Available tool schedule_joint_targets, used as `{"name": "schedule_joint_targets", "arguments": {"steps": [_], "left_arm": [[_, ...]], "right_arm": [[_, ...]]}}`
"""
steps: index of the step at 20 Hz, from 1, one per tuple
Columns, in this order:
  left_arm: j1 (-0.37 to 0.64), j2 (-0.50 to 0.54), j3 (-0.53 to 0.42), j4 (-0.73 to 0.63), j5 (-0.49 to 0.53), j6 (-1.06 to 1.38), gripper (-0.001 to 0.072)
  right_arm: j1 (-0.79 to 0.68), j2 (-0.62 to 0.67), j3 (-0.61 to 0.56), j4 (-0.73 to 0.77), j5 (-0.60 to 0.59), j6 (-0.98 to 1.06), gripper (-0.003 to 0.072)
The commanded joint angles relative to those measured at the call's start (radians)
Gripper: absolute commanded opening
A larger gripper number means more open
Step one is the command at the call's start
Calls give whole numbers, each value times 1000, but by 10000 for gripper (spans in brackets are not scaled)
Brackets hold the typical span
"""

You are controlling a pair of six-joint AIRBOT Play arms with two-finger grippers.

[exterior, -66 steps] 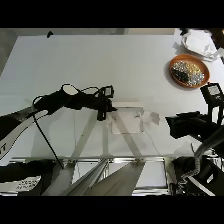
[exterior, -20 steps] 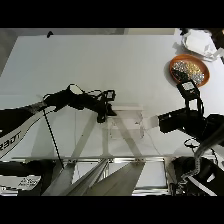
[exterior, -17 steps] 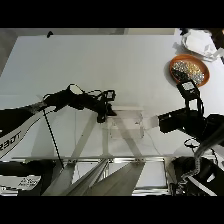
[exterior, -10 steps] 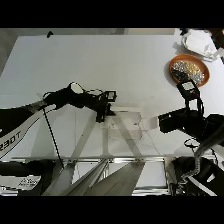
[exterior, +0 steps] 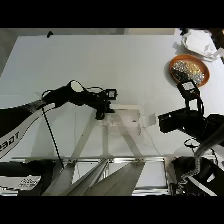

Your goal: Fold the box and place the chain.

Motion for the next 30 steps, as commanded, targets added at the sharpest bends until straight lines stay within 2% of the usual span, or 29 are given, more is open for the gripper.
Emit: {"name": "schedule_joint_targets", "arguments": {"steps": [1, 10, 30], "left_arm": [[1, 17, 2, -1, 48, -4, 3], [-41, 14, 2, 64, 53, -15, 4], [-43, 15, 2, 63, 54, -37, 12]], "right_arm": [[0, -1, 0, 0, 1, 0, 459], [0, -1, 0, 0, 0, 0, 459], [0, -1, 0, 0, 0, -1, 459]]}}
